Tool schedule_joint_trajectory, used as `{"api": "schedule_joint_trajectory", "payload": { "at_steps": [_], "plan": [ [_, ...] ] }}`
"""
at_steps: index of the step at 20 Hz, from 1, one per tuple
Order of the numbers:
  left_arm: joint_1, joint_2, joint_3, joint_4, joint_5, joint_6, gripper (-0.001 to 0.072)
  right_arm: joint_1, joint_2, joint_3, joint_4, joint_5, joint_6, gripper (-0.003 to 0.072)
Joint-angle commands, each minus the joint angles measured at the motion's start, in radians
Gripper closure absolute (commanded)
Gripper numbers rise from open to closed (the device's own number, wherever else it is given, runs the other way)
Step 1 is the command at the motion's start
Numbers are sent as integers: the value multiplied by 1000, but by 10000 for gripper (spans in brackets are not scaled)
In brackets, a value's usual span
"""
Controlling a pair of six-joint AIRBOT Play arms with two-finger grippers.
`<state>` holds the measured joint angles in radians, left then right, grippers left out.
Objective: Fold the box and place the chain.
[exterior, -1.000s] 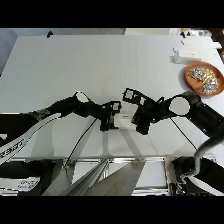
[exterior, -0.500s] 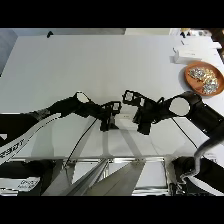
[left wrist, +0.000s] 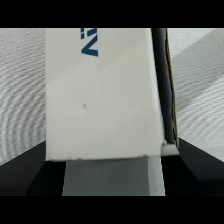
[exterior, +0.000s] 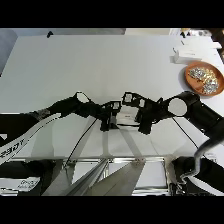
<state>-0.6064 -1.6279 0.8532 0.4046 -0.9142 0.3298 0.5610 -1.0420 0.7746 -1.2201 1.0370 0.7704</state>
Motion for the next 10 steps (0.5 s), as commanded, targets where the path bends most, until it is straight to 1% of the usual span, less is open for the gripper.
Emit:
{"api": "schedule_joint_trajectory", "payload": {
  "at_steps": [1, 3, 5, 7, 10],
  "plan": [
    [0, 0, 0, 3, -3, 5, 537, 0, -34, 0, -2, 19, 7, 647],
    [0, 0, 0, 3, -3, 5, 537, 0, -39, 0, 3, 20, 6, 643],
    [0, 0, 0, 3, -2, 5, 537, 0, -39, 0, 18, 28, 6, 579],
    [0, 0, 0, 3, -3, 5, 537, 0, -39, 0, 34, 43, 5, 478],
    [0, 0, 0, 3, -2, 5, 537, 0, -37, 0, 55, 63, -16, 477]
  ]
}}
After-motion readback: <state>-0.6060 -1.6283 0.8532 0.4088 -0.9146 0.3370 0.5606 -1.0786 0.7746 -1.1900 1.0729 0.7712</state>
